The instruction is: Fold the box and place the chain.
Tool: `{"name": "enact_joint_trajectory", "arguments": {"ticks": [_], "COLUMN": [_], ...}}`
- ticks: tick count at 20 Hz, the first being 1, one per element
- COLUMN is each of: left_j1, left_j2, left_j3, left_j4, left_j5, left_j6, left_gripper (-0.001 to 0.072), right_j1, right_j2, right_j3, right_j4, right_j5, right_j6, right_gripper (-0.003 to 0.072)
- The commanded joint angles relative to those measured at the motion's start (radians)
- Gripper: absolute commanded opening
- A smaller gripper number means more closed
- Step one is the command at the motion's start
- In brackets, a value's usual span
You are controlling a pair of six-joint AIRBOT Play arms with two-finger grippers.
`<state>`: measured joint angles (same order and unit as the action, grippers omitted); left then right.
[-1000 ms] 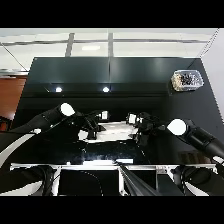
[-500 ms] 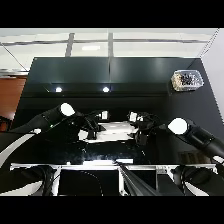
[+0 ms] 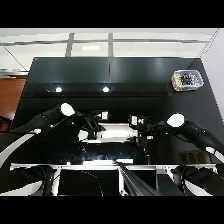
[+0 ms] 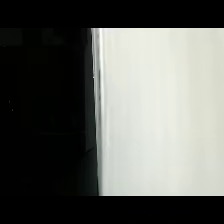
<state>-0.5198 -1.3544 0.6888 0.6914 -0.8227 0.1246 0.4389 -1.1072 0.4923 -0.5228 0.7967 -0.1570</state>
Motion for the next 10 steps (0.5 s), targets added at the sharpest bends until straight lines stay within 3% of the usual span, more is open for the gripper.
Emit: {"name": "enact_joint_trajectory", "arguments": {"ticks": [1, 10], "left_j1": [0.000, 0.000], "left_j2": [0.000, 0.000], "left_j3": [0.000, 0.000], "left_j4": [0.000, 0.000], "left_j5": [0.003, 0.003], "left_j6": [0.000, 0.000], "left_gripper": [0.0027, 0.0027], "right_j1": [-0.003, 0.000], "right_j2": [-0.039, -0.081], "right_j3": [-0.019, -0.021], "right_j4": [0.018, 0.077], "right_j5": [-0.009, -0.036], "right_j6": [-0.092, -0.128], "right_gripper": [0.0592, 0.0592]}}
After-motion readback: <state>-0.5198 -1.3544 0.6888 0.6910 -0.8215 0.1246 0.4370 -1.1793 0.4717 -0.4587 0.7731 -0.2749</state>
